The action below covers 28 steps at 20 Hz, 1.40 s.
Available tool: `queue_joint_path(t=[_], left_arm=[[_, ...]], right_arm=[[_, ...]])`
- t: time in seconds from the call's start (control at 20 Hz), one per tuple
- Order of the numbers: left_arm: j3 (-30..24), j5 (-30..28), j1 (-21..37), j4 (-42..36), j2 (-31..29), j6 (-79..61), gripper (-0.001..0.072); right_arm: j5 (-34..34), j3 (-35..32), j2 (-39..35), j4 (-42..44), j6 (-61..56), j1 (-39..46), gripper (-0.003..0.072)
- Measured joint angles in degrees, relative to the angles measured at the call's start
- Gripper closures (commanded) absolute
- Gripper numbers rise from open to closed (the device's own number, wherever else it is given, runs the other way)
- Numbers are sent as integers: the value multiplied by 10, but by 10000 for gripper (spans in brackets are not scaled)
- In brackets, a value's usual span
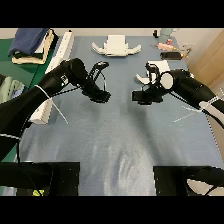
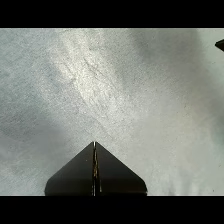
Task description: Fold the box.
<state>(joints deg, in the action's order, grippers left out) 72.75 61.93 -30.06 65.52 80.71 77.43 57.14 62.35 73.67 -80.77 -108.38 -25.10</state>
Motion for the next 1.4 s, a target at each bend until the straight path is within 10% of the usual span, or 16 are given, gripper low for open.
queue_joint_path(t=[0.9, 1.25, 1.4], left_arm=[[0, 0, 0, 0, 0, 0, 695], [0, 0, 0, 0, 0, 0, 695], [0, 0, 0, 0, 0, 0, 695]], right_arm=[[-9, 0, 0, 33, -1, 0, 681], [-4, 109, 24, 43, 17, 160, 242], [2, 209, 74, 38, 79, 302, 236]])
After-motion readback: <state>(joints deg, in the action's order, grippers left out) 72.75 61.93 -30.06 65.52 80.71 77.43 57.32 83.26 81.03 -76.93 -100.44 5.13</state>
